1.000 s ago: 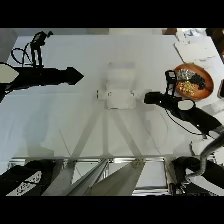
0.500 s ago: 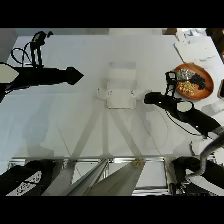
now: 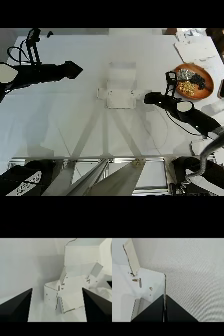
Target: Fold the box and place the chain.
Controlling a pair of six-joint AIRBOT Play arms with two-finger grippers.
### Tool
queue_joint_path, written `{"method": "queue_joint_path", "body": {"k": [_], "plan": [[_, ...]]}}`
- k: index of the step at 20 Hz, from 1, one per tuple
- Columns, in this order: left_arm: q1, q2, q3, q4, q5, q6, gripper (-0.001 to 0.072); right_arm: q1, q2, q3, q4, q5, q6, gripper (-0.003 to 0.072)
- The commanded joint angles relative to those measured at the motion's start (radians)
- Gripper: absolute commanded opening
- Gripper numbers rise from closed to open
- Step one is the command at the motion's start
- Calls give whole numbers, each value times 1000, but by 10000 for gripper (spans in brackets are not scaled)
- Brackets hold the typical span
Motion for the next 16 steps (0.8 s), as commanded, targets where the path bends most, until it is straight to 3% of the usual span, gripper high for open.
{"method": "queue_joint_path", "body": {"k": [1, 3, 4, 6, 8, 12, 14, 16], "plan": [[1, 0, 0, -19, 6, 107, 699, 1, 0, 0, 0, 0, 0, 11], [2, -3, 0, 5, -12, 242, 689, 1, 0, 0, 0, 0, 0, 11], [2, -13, 3, 8, -15, 275, 627, 1, 0, 0, 0, 0, 0, 11], [2, -69, 42, 11, -47, 322, 611, 1, 0, 0, 0, 0, -1, 11], [2, -174, 153, 11, -156, 355, 611, 1, 0, 0, 0, 0, -1, 11], [-1, -464, 475, -47, -445, 461, 641, 1, 0, 0, 0, 0, -1, 11], [-7, -593, 590, -109, -526, 514, 687, 1, 0, 0, 0, 0, 0, 11], [-26, -689, 642, -194, -536, 584, 703, 1, 0, 0, 0, 0, 0, 11]]}}
